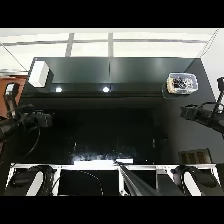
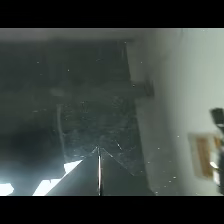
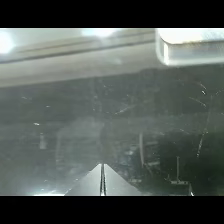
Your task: Fold the box and place the chain.
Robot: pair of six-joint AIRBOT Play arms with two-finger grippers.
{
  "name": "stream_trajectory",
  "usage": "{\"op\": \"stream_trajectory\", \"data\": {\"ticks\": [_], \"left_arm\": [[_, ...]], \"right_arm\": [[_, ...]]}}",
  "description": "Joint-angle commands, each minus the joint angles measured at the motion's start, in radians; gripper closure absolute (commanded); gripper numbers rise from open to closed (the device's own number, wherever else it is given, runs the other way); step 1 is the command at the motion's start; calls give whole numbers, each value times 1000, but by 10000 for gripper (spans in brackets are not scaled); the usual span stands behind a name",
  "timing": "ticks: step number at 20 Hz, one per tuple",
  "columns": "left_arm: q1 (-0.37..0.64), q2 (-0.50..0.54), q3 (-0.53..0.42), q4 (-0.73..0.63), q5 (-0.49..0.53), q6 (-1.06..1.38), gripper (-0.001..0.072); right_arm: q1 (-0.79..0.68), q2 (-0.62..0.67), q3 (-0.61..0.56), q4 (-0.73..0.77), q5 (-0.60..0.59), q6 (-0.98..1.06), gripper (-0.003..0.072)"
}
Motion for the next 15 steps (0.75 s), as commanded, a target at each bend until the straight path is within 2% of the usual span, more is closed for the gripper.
{"op": "stream_trajectory", "data": {"ticks": [1, 4, 15], "left_arm": [[-10, 165, -83, 56, 80, 14, 682], [-11, 204, -83, 53, 70, 11, 682], [-10, 204, -84, 51, 66, 11, 681]], "right_arm": [[-2, 10, -50, -10, -34, 0, 671], [-2, 10, -50, -9, -34, 0, 672], [-2, 10, -50, -9, -34, 0, 671]]}}
